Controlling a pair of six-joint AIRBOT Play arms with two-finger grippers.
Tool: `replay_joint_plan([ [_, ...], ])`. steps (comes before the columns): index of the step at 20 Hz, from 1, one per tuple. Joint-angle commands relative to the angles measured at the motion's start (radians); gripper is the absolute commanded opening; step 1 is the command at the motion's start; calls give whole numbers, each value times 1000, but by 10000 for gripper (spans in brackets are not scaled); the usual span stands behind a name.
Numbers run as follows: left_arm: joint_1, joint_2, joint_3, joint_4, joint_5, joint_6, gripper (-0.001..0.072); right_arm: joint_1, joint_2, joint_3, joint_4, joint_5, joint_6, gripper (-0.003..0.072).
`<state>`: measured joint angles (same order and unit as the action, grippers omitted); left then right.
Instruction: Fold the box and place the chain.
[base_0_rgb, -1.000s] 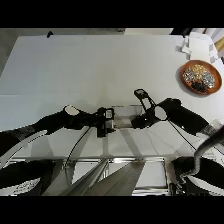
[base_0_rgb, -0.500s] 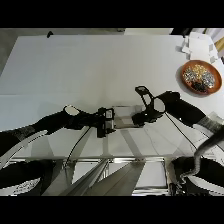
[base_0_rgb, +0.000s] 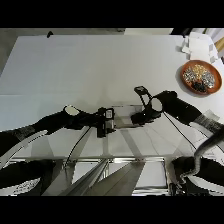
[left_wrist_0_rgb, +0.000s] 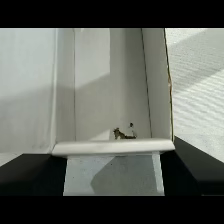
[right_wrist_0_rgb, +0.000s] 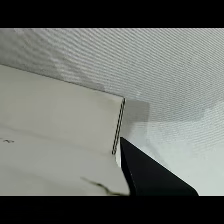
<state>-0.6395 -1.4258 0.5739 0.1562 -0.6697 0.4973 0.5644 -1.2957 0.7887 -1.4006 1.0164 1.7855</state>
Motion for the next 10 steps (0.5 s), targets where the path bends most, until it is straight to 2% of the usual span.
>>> replay_joint_plan([
  [1, 0, 0, 1, 0, 0, 0, 312, 1, -3, 1, -8, -16, 23, 175],
  [4, 0, 0, 1, 0, 0, 0, 312, 5, -16, 0, -9, -14, 23, 107],
  [6, 0, 0, 1, 0, 0, 0, 312, 19, -26, 0, -12, -14, 23, 92],
  [8, 0, 0, 1, 0, 0, 0, 312, 27, -32, 0, -11, -13, 23, 36],
  [10, 0, 0, 1, 0, 0, 0, 312, 27, -32, 0, -11, -10, 21, 35],
])
